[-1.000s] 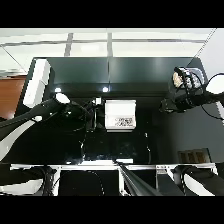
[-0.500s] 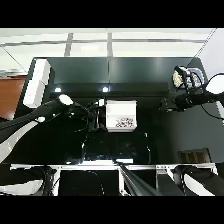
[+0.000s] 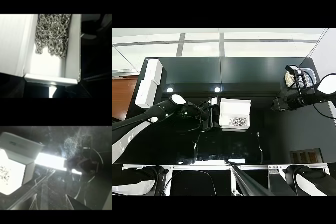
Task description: Fold the box and place the chain.
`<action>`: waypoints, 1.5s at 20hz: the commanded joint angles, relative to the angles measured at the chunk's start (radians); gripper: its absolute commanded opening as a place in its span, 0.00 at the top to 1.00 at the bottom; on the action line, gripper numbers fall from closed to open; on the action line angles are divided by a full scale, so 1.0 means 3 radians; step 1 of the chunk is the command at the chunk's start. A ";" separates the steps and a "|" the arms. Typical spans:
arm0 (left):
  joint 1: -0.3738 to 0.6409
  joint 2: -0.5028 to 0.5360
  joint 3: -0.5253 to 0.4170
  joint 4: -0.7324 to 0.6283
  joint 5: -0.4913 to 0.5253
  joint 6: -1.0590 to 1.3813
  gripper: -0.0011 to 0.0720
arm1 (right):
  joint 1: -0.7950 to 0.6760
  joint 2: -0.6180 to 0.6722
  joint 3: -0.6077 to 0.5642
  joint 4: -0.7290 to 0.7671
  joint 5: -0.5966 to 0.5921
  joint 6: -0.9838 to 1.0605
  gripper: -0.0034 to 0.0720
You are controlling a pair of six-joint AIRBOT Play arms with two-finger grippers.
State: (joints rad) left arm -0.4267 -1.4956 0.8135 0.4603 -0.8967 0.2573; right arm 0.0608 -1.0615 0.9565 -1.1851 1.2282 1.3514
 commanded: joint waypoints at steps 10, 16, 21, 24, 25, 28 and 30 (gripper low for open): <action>-0.0111 -0.0001 0.0011 0.0095 0.0004 0.0123 0.35 | -0.0001 -0.0005 0.0003 0.0017 -0.0338 -0.0079 0.39; -0.0111 -0.0001 0.0011 0.0095 0.0011 0.0114 0.35 | -0.0001 -0.0383 0.0008 0.1306 -0.1297 -0.0477 0.08; -0.0109 -0.0001 0.0011 0.0095 0.0003 0.0114 0.35 | 0.0098 -0.0927 0.0006 0.2013 -0.0937 -0.1705 0.08; -0.0108 -0.0001 0.0020 0.0095 0.0011 0.0114 0.35 | 0.0137 -0.0910 0.0017 0.1975 -0.0577 -0.2562 0.08; -0.0106 -0.0001 0.0020 0.0095 0.0011 0.0114 0.35 | 0.0155 -0.0910 0.0017 0.1893 -0.0495 -0.2759 0.08; -0.0107 -0.0001 0.0020 0.0095 0.0010 0.0114 0.35 | 0.0240 -0.0910 0.0017 0.1850 -0.0365 -0.3132 0.08; -0.0106 -0.0003 0.0020 0.0095 0.0011 0.0116 0.35 | 0.0336 -0.0910 0.0017 0.1848 -0.0249 -0.3375 0.08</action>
